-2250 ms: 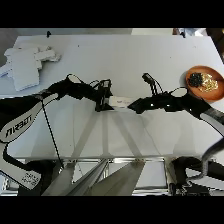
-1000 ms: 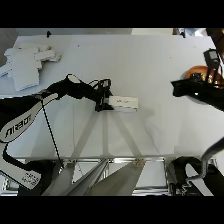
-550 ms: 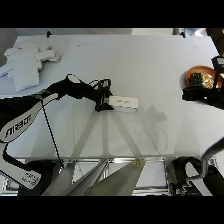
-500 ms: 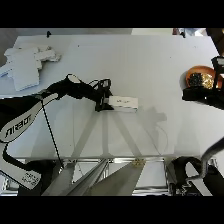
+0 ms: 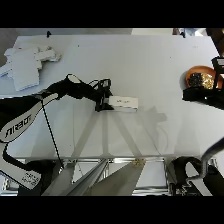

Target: Fold the box and place the chain.

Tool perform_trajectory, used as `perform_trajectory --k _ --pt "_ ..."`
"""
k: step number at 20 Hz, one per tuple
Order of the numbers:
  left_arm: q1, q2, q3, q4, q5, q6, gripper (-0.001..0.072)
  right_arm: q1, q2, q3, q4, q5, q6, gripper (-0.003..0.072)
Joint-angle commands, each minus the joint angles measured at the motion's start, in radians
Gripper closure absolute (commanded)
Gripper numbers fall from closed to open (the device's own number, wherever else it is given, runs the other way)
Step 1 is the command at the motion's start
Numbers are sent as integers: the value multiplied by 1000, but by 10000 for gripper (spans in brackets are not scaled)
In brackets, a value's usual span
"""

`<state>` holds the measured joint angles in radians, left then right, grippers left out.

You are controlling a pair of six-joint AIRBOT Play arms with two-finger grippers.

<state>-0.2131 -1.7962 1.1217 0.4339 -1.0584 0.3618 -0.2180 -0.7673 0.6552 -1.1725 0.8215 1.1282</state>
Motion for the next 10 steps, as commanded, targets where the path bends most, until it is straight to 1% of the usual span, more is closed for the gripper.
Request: perform_trajectory --k 1,4,5,7,8,10 --pt "2 0 1 -7 0 -7 363 0 1 1 0 0 0 676" --pt "13 0 1 -11 -7 -7 368 0 1 1 0 0 0 676" --pt "13 -1 1 -16 -7 -8 408 0 1 1 0 0 0 676" --pt "13 -1 1 -18 -8 -8 656 0 1 1 0 0 0 676" --pt "13 -1 1 -18 -9 -8 695 0 1 1 0 0 0 676" --pt "13 0 1 -18 -9 -8 697 0 1 1 0 0 0 676"
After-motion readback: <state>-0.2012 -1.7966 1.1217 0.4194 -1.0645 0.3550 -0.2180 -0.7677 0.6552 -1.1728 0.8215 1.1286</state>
